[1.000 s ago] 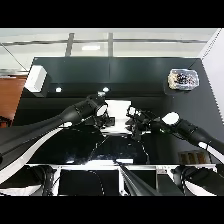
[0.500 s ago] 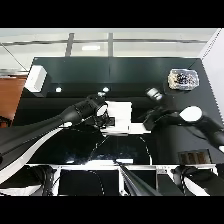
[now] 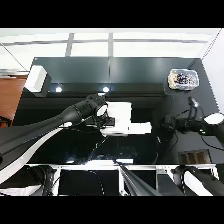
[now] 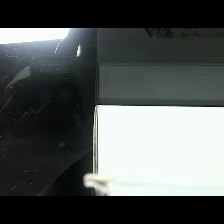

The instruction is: Fold the box and place the chain.

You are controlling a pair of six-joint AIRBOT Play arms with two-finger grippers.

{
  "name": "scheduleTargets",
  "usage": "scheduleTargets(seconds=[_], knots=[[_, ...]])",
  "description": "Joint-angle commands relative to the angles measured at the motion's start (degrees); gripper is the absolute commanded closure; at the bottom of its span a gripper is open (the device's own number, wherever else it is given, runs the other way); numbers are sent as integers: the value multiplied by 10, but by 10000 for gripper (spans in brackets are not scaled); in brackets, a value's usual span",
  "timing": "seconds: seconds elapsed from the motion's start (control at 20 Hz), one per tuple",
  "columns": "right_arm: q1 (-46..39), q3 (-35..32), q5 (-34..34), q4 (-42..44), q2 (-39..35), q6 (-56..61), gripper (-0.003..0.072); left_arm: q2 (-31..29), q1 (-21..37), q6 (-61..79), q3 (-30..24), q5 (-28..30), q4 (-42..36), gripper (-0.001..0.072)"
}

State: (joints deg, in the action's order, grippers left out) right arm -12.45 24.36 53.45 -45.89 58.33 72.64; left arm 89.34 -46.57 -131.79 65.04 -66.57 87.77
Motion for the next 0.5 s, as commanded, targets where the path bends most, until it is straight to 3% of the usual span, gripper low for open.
scheduleTargets(seconds=[0.0, 0.2, 0.45], knots=[[48, -13, 86, 117, 66, -81, 671, 0, 0, 0, 0, 1, 0, 683], [150, -11, 59, 256, 118, -196, 671, 0, 0, 0, 0, 0, 0, 683], [174, 59, 92, 220, 126, -223, 670, 0, 0, 0, 0, 1, 0, 683]])
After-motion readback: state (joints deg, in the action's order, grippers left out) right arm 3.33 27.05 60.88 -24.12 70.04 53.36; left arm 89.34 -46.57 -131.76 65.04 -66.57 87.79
